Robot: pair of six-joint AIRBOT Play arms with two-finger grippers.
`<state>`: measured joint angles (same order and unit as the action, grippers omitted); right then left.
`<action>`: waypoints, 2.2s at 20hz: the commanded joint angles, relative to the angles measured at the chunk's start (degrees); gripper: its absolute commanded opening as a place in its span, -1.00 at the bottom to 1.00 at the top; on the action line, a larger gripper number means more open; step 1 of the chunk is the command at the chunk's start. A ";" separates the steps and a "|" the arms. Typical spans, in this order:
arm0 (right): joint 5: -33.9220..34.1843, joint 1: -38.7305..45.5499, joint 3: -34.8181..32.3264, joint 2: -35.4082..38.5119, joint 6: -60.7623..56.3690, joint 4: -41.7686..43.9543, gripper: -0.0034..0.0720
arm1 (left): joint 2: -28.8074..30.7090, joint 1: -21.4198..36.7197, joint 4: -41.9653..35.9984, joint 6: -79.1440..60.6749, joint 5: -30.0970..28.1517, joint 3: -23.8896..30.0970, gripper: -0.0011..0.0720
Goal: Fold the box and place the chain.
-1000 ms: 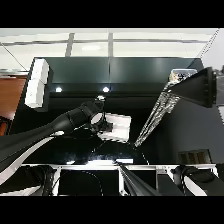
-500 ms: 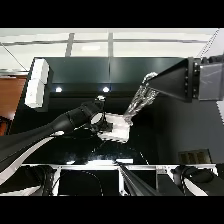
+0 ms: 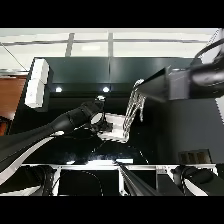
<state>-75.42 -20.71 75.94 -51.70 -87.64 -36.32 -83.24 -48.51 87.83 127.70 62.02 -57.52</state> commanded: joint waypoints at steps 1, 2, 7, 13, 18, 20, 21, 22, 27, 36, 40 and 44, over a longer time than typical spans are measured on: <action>3.93 -3.10 -7.63 0.00 0.02 -0.74 -0.90 | -0.04 0.04 0.00 0.00 0.00 0.04 -0.90; 5.38 -3.61 -10.01 0.00 0.02 -0.83 -0.90 | -0.04 0.04 0.00 0.00 0.02 0.04 -0.90; 8.15 -3.85 -17.73 0.00 0.02 -1.40 -0.90 | -0.04 0.04 0.00 0.00 0.00 0.04 -0.90; 17.07 -7.85 -26.80 -0.17 0.17 -3.34 -0.89 | -0.04 0.04 -0.02 0.00 0.00 0.04 -0.90; 24.28 -11.45 -29.79 -2.27 0.57 -3.41 -0.89 | -0.04 0.04 -0.02 0.00 0.00 0.04 -0.90; 25.29 -11.76 -29.79 -2.56 0.46 -3.39 -0.71 | -0.04 0.07 0.00 0.00 -0.04 0.04 -0.90; 25.03 -11.15 -29.79 -2.54 0.44 -3.37 -0.23 | -0.04 0.07 0.00 0.00 -0.07 0.04 -0.90; 24.09 -10.08 -29.77 -2.47 0.46 -3.39 -0.15 | -0.04 0.07 0.00 0.00 -0.11 0.04 -0.90; 14.12 -0.11 -29.05 2.08 0.22 -13.60 -0.16 | -0.04 0.04 -0.02 0.02 -0.44 0.04 -0.90; 7.65 3.10 -29.18 9.77 -6.32 -38.21 -0.16 | -0.04 0.04 0.15 0.20 -0.48 0.00 -0.89; 7.06 1.66 -29.18 9.77 -6.69 -37.70 -0.16 | 0.20 0.02 0.79 4.37 1.99 -2.45 0.07; 6.99 1.73 -29.18 9.77 -7.30 -40.13 -0.16 | 6.84 -0.57 1.05 -4.50 1.51 -3.69 0.75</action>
<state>-68.16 -18.81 46.81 -42.00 -94.19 -74.11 -80.27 -48.75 88.71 129.47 63.70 -60.38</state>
